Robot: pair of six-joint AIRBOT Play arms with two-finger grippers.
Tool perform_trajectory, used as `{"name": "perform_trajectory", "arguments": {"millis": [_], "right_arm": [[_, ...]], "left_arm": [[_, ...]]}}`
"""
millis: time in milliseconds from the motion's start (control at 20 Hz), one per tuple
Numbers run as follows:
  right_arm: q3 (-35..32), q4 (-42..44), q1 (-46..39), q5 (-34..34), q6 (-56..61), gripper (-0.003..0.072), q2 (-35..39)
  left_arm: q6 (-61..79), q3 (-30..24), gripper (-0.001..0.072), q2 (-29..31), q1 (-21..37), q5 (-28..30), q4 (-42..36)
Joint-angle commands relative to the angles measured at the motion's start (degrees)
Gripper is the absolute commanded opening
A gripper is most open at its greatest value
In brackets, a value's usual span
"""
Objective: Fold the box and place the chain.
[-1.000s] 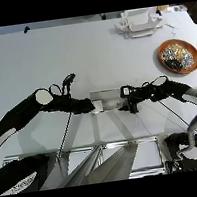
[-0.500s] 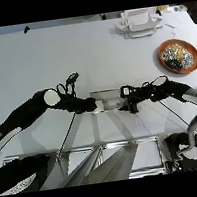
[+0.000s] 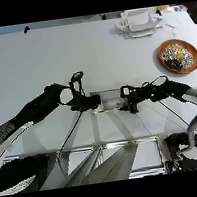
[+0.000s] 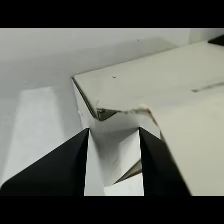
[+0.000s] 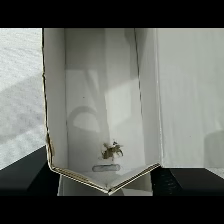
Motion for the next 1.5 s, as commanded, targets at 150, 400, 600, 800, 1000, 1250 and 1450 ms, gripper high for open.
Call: {"name": "perform_trajectory", "arguments": {"millis": [150, 400, 600, 800, 1000, 1250, 1450], "right_arm": [[0.0, 0.0, 0.0, 0.0, 0.0, 0.0367, 0.0], [0.0, 0.0, 0.0, 0.0, 0.0, 0.0367, 0.0], [0.0, 0.0, 0.0, 0.0, 0.0, 0.0367, 0.0], [0.0, 0.0, 0.0, 0.0, 0.0, 0.0367, 0.0], [0.0, 0.0, 0.0, 0.0, 0.0, 0.0367, 0.0], [0.0, 0.0, 0.0, 0.0, 0.0, 0.0367, 0.0], [0.0, 0.0, 0.0, 0.0, 0.0, 0.0367, 0.0]], "left_arm": [[-15.1, 3.0, 0.0349, -2.7, -3.0, -4.9, 6.7], [-21.2, 9.5, 0.0307, -8.4, -6.9, -10.0, 15.1], [-21.1, 11.9, 0.0307, -12.1, -8.2, -14.9, 18.4], [-21.1, 12.1, 0.0288, -13.0, -9.2, -14.3, 20.9], [-21.1, 12.1, 0.0195, -13.0, -9.6, -13.7, 21.4], [-21.1, 12.1, 0.0007, -13.5, -10.4, -12.2, 21.7], [-21.0, 12.1, 0.0001, -13.5, -10.3, -12.2, 21.7]]}}
